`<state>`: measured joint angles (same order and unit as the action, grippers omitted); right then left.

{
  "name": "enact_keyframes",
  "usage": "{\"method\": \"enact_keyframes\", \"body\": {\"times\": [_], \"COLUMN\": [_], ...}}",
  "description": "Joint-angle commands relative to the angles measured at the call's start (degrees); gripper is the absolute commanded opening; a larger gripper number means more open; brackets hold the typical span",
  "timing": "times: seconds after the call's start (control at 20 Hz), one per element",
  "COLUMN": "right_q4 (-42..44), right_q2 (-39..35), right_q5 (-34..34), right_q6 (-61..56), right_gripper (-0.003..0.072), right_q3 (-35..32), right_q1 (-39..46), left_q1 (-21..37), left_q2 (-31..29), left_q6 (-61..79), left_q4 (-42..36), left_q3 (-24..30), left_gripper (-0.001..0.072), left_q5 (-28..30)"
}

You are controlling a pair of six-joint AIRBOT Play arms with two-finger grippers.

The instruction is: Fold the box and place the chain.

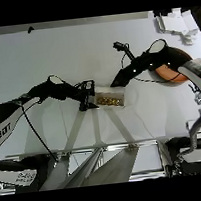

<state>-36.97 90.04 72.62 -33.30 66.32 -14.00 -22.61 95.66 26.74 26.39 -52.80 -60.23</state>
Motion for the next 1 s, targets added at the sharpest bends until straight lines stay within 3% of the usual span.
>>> {"method": "enact_keyframes", "body": {"times": [0.0,0.35,0.6,0.75,0.95], "right_q4": [1.9,-10.8,-10.9,-10.5,-8.5], "right_q2": [1.6,-5.0,-15.8,-18.3,-18.4], "right_q5": [3.2,-6.0,-15.3,-18.4,-20.0], "right_q6": [9.0,12.2,14.4,14.3,14.3], "right_gripper": [0.0321,0.0321,0.0320,0.0320,0.0320], "right_q3": [0.0,-2.9,-11.4,-15.8,-16.9], "right_q1": [-1.7,-7.2,-10.2,-12.0,-13.6], "left_q1": [0.0,0.0,0.0,0.0,0.0], "left_q2": [0.0,0.0,0.0,0.0,0.0], "left_q6": [0.0,0.0,0.0,0.0,0.0], "left_q4": [0.0,0.0,0.0,0.0,0.0], "left_q3": [-0.1,-0.1,-0.1,-0.1,-0.1], "left_gripper": [0.0217,0.0217,0.0217,0.0217,0.0217], "left_q5": [0.0,0.0,0.0,0.0,0.0]}}
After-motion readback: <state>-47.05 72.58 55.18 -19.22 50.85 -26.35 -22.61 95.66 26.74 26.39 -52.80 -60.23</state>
